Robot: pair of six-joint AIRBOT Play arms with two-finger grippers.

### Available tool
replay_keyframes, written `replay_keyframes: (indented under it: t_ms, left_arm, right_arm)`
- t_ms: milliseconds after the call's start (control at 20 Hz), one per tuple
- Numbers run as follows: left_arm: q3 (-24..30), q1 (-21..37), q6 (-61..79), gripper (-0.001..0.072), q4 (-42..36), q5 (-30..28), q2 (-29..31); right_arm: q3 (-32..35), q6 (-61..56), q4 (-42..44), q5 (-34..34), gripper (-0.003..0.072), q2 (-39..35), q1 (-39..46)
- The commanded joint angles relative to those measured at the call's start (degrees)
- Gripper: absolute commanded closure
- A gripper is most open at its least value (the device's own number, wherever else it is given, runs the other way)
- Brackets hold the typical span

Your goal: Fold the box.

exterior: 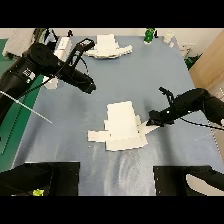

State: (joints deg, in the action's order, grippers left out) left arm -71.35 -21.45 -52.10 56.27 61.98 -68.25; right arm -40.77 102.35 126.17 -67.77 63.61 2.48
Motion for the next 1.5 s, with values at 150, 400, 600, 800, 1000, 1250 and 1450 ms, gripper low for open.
replay_keyframes:
  t_ms: [150, 400, 600, 800, 1000, 1250, 1450]
  left_arm:
    - [0.0, 0.0, 0.0, 0.0696, -4.3, -2.6, 0.0]
    - [0.0, 0.3, -3.6, 0.0694, -3.5, -3.5, 0.0]
    - [0.0, 10.2, -15.7, 0.0463, 4.3, 0.6, -2.8]
    - [0.1, 20.5, -12.6, 0.0274, -6.4, 15.1, -7.7]
    - [0.7, 22.3, -5.2, 0.0275, -11.7, 20.5, -8.4]
    - [10.1, 18.6, -0.5, 0.0275, -11.8, 17.3, -8.4]
    - [18.1, 16.4, 5.1, 0.0276, -15.3, 13.0, -8.6]
  right_arm:
    - [3.8, -1.3, 2.9, 12.3, 0.0683, 0.0, -12.7]
    - [6.3, -4.9, 2.9, 15.7, 0.0683, 0.0, -16.5]
    - [9.3, -5.0, 2.8, 18.9, 0.0683, -0.5, -20.8]
    - [11.0, -5.0, 2.6, 26.3, 0.0683, -4.0, -24.1]
    - [11.1, -7.1, -2.6, 27.1, 0.0683, -9.8, -24.0]
    - [14.9, -8.7, -5.4, 28.3, 0.0683, -12.1, -24.0]
    - [15.1, -8.7, -5.0, 28.4, 0.0683, -12.3, -24.0]
